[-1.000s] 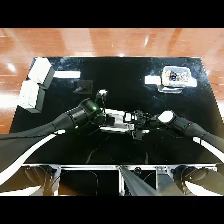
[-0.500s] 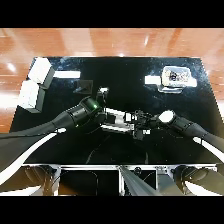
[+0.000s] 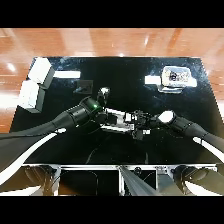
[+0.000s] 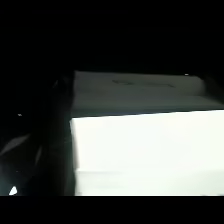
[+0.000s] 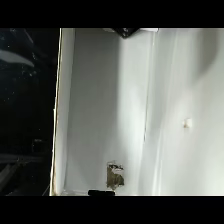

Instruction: Fold the box and place the chain.

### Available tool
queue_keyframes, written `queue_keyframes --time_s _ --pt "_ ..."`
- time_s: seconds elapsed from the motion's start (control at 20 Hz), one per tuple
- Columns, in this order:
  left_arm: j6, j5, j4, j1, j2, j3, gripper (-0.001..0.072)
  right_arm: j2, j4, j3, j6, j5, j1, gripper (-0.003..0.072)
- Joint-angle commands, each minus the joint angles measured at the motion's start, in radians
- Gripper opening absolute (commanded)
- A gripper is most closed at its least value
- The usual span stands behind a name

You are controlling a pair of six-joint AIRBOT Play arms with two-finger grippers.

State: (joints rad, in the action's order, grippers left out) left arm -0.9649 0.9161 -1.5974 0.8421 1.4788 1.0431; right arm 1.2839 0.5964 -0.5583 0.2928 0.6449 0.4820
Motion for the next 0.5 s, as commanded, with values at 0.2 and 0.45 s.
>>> queue_keyframes --time_s 0.2,0.45 --pt "-0.023 0.000 -0.004 0.000 0.000 0.000 0.0026 0.001 -0.001 0.000 -0.002 0.001 0.000 0.0514" --pt "-0.022 0.021 -0.004 -0.002 -0.002 0.000 0.0026 0.001 -0.001 0.000 -0.001 0.002 0.000 0.0515"
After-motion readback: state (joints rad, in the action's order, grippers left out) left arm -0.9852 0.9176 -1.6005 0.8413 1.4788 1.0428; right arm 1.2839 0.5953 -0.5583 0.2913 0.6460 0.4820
